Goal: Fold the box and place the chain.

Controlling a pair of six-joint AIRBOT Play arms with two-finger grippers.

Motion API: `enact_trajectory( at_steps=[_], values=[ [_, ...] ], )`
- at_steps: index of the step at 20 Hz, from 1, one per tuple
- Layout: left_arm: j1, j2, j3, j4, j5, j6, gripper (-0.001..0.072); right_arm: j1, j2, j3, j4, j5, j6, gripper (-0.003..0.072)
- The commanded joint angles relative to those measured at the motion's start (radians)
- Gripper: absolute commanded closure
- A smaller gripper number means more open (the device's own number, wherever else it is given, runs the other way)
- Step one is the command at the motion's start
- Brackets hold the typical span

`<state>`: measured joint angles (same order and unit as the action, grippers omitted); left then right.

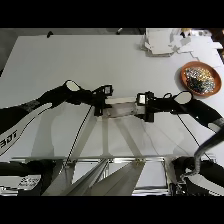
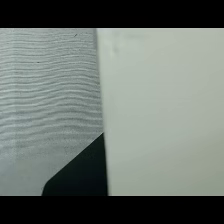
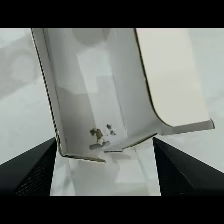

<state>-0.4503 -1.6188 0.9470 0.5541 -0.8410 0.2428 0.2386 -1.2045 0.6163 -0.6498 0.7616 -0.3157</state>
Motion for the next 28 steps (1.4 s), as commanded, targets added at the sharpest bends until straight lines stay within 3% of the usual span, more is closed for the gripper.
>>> enact_trajectory(
  at_steps=[1, 5, 14, 28],
  values=[
    [0.0, 0.0, 0.001, 0.0, -0.001, 0.0, 0.07, -0.002, -0.023, 0.009, 0.018, 0.009, -0.037, 0.0037],
    [0.0, 0.0, 0.001, 0.0, -0.001, 0.0, 0.07, -0.002, -0.087, 0.016, 0.148, 0.09, -0.189, 0.0038],
    [0.0, 0.0, 0.001, 0.0, -0.001, 0.0, 0.07, -0.081, -0.128, 0.041, 0.108, 0.151, -0.13, 0.0038],
    [0.0, 0.0, 0.001, 0.0, -0.001, 0.0, 0.07, -0.101, -0.163, 0.096, 0.098, 0.149, -0.127, 0.0033]
  ],
)
